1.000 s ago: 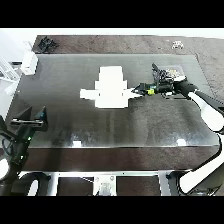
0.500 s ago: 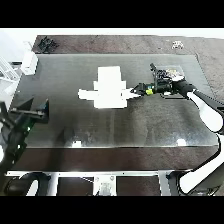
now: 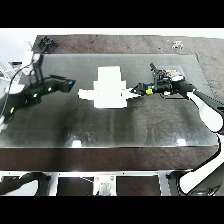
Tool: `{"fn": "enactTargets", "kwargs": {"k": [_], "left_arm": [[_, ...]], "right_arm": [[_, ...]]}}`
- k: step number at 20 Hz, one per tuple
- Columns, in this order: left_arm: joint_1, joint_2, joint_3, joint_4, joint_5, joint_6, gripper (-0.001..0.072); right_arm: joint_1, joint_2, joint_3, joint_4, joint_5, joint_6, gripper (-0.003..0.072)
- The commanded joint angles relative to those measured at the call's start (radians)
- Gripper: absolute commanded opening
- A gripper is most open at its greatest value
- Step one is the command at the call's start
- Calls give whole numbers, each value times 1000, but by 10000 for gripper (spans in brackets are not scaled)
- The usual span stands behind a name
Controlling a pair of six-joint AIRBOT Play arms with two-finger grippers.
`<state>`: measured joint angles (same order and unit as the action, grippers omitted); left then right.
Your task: Fold the box and place the chain.
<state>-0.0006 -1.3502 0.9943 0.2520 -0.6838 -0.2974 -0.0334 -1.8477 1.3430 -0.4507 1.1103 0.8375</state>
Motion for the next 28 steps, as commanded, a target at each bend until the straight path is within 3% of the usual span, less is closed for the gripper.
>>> {"fn": "enactTargets", "kwargs": {"k": [1, 7, 11, 17, 28], "left_arm": [[0, -280, 335, 211, -301, -261, 614], [0, -556, 828, 343, -500, -521, 613], [0, -689, 1015, 362, -596, -625, 613], [-21, -795, 1044, 332, -606, -643, 613], [-82, -853, 1044, 299, -536, -609, 612]], "right_arm": [[1, 0, 1, 0, -1, 0, 7], [1, 0, 1, 0, -1, 0, 7], [0, 0, 1, 0, -3, 0, 8], [0, 0, 1, -6, -7, 0, 8], [0, 0, 1, -6, -18, -8, 8]]}}
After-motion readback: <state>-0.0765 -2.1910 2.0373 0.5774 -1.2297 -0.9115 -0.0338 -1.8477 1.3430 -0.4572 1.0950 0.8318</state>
